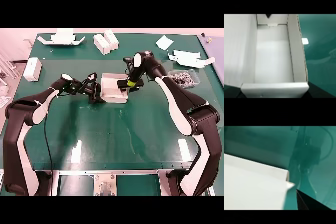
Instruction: Fold the box and place the chain.
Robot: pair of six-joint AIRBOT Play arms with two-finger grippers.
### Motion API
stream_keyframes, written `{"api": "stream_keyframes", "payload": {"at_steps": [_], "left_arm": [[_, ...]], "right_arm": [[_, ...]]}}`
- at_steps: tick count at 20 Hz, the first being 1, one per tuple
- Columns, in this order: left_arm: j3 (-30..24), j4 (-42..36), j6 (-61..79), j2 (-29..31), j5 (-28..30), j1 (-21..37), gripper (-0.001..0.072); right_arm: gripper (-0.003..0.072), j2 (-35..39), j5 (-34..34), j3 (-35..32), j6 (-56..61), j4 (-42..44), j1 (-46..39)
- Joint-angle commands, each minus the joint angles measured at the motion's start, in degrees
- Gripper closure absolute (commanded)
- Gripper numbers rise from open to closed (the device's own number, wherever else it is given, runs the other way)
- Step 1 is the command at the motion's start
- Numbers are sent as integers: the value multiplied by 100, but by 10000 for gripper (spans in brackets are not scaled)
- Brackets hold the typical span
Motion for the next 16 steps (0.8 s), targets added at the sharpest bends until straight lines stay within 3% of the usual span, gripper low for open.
{"api": "stream_keyframes", "payload": {"at_steps": [1, 7, 12, 16], "left_arm": [[2, -7, -2, -2, 2, 4, 312], [2, -7, -2, -2, 7, 4, 312], [2, -7, -4, -2, 4, 4, 312], [2, -7, -4, -2, 0, 4, 312]], "right_arm": [[186, 138, 575, 424, -201, -107, -149], [186, 1084, 590, 420, -586, -1110, -553], [186, 1425, 540, 280, -820, -1139, -1211], [187, 1425, -197, -289, -1329, -1147, -1919]]}}
